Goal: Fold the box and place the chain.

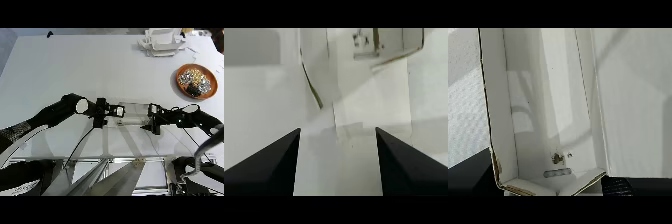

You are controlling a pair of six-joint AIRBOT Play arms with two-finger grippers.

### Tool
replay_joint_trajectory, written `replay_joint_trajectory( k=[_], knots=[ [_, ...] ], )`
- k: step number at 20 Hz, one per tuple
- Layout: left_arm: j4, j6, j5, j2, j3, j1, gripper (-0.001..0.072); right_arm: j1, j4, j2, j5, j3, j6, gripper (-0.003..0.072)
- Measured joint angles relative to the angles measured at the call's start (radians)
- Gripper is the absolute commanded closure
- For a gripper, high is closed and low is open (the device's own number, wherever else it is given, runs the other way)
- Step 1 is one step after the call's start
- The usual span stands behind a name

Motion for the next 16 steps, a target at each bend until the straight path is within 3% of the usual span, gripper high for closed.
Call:
replay_joint_trajectory(
  k=[5,7,9,13,16],
  knots=[
    [-0.097,0.101,0.024,-0.014,-0.001,-0.002,0.0238,0.0,0.0,0.0,0.0,0.0,0.0,0.0275],
    [-0.116,0.113,0.023,-0.028,-0.002,-0.007,0.034,0.0,0.0,0.0,0.0,0.0,0.0,0.0275],
    [-0.127,0.12,0.019,-0.04,-0.002,-0.015,0.0392,0.0,0.0,0.0,0.0,0.0,0.0,0.0275],
    [-0.137,0.124,0.016,-0.049,-0.002,-0.025,0.0403,0.0,0.0,0.0,0.0,0.0,0.0,0.0275],
    [-0.143,0.095,0.031,-0.051,-0.002,-0.027,0.0463,0.0,0.0,0.0,0.0,0.0,0.0,0.0275]
  ],
)
